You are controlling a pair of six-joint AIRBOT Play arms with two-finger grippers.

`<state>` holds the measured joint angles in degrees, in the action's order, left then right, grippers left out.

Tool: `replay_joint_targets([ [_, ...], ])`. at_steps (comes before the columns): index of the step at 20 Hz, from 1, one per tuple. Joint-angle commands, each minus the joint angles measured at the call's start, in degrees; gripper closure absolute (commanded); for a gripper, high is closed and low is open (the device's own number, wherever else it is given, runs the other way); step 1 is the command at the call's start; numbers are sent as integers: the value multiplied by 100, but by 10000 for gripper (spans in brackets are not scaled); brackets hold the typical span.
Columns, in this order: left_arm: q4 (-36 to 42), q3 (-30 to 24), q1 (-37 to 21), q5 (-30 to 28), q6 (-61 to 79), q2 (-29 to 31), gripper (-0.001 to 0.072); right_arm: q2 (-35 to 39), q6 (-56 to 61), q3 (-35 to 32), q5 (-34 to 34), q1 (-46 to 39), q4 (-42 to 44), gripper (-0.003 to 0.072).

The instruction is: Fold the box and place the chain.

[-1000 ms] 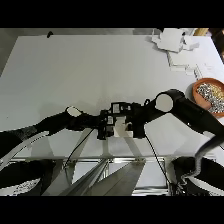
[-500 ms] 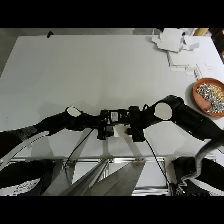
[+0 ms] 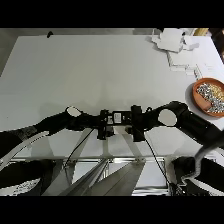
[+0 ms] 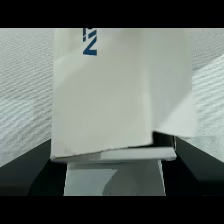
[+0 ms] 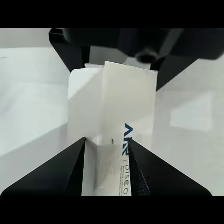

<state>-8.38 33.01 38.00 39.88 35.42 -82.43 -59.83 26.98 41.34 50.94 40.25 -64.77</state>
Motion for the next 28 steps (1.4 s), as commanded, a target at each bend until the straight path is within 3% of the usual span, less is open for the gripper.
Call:
replay_joint_targets([
  [1,-2,4,-4,0,13,2,434,17,20,-33,-267,2,-129,456],
  [2,-2,4,-4,0,13,2,434,17,20,-33,-262,2,-136,489],
  [17,-2,2,-4,0,15,2,434,17,20,-380,-339,4,262,480],
  [19,-2,4,-4,0,13,2,434,17,17,-380,-289,4,426,388],
  [23,-2,4,-4,0,13,2,434,39,17,-380,-181,2,461,345],
  [28,-2,4,-4,0,13,2,434,326,17,-380,-52,2,461,345],
])
